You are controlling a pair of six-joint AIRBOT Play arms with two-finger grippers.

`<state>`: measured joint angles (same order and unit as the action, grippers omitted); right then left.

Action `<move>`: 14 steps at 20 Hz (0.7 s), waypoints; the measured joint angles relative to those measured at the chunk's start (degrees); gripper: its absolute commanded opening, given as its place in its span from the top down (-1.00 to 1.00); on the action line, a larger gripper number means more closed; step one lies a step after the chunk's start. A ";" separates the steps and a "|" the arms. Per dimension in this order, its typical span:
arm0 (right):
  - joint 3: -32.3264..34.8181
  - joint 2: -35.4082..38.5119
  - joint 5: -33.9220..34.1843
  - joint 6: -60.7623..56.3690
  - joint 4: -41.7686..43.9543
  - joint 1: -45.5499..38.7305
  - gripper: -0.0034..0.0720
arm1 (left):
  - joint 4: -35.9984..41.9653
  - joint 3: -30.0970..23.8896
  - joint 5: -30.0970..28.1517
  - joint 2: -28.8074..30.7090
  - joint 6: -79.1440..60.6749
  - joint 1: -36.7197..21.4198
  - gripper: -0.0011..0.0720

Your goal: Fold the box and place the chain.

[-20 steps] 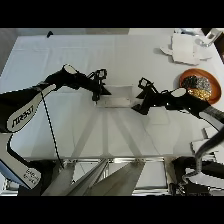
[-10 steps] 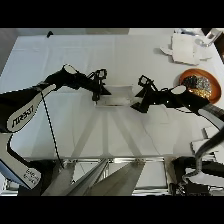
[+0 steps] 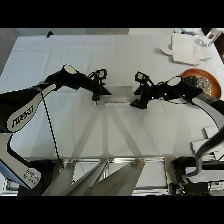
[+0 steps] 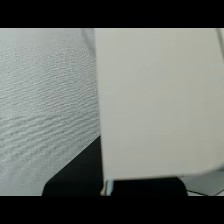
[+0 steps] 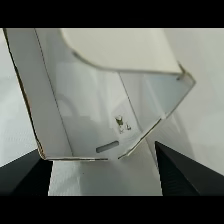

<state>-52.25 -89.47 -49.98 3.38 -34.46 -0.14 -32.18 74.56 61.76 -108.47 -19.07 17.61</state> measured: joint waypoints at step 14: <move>-7.61 -6.73 -7.58 8.98 0.48 -0.04 -1.00 | -0.02 0.00 0.00 0.00 0.00 0.00 0.95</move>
<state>-59.86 -96.20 -57.56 12.36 -33.98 -0.19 -32.21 74.56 61.76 -108.47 -19.07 17.61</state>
